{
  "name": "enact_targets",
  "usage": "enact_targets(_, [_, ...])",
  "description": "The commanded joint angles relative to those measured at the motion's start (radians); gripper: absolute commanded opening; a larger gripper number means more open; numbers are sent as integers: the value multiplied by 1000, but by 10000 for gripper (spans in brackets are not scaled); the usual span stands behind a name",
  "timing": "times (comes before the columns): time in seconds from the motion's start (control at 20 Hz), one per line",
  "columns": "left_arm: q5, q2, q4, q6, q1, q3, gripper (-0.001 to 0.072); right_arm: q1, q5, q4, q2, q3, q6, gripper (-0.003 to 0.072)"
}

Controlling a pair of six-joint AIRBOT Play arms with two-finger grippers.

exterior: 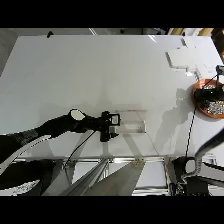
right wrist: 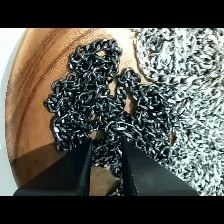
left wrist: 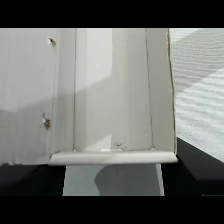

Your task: Fold the box and place the chain.

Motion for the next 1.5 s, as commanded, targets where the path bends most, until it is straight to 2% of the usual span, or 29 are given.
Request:
enact_targets(0.0, [0, 0, 0, 0, 0, 0, 345, -1, -2, 4, -21, 0, 5, 182])
enact_targets(0.1, [0, 0, 0, 0, 0, 0, 345, -1, -4, 3, -26, 0, 5, 176])
enact_targets(0.2, [0, 0, 0, 0, 0, 0, 345, -1, -5, 1, -26, 0, 5, 75])
enact_targets(0.3, [0, 0, 0, 0, 0, 0, 345, -1, -1, 1, -22, 0, 5, 29])
enact_targets(0.65, [0, 0, 0, 0, 0, 0, 345, -1, 26, 5, 133, 0, 4, 22])
enact_targets(0.75, [0, 0, 0, 0, 0, 0, 345, -1, 56, 4, 134, 0, 3, 28])
enact_targets(0.85, [0, 0, 0, 0, 0, 0, 345, -1, 85, 4, 110, 0, 3, 146])
enact_targets(0.9, [0, 0, 0, 0, 0, 0, 345, -1, 95, 5, 95, 0, 3, 175])
enact_targets(1.2, [0, 0, 0, 0, 0, 0, 345, -1, 86, 6, 13, 0, 3, 182])
enact_targets(1.45, [0, 0, 0, 0, 0, 0, 345, -1, 51, 5, 0, 0, 4, 183])
